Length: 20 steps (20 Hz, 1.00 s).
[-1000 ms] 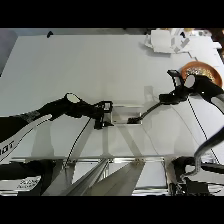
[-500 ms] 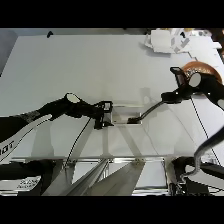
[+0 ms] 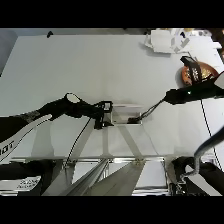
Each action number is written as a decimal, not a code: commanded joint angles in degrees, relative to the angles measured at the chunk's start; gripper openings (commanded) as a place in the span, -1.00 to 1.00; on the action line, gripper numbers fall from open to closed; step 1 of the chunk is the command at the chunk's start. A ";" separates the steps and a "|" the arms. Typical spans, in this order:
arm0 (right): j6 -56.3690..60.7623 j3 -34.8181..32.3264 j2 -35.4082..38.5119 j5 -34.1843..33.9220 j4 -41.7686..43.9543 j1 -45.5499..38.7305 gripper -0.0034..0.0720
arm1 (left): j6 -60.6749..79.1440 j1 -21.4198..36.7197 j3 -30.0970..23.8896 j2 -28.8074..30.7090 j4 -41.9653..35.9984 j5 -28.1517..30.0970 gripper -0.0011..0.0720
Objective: Fold the box and place the chain.
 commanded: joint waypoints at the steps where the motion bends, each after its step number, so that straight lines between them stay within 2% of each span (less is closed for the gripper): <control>1: -1.62 0.04 6.84 3.37 9.33 4.44 -0.87 | 0.00 0.02 0.00 0.04 0.02 0.00 -0.51; 5: -1.62 0.04 8.63 1.07 14.51 13.57 -0.87 | 0.00 0.02 0.00 0.04 0.02 0.00 -0.51; 11: -1.38 0.04 8.48 -9.90 14.84 26.93 -0.87 | 0.00 0.02 0.00 0.04 0.02 0.00 -0.51; 16: -1.36 0.04 6.47 -15.85 13.94 31.19 -0.87 | 0.00 0.02 0.00 0.04 0.02 0.00 -0.51; 20: -0.70 -0.02 3.45 -16.06 10.84 31.19 -0.87 | 0.00 0.02 0.00 0.04 0.02 0.00 -0.51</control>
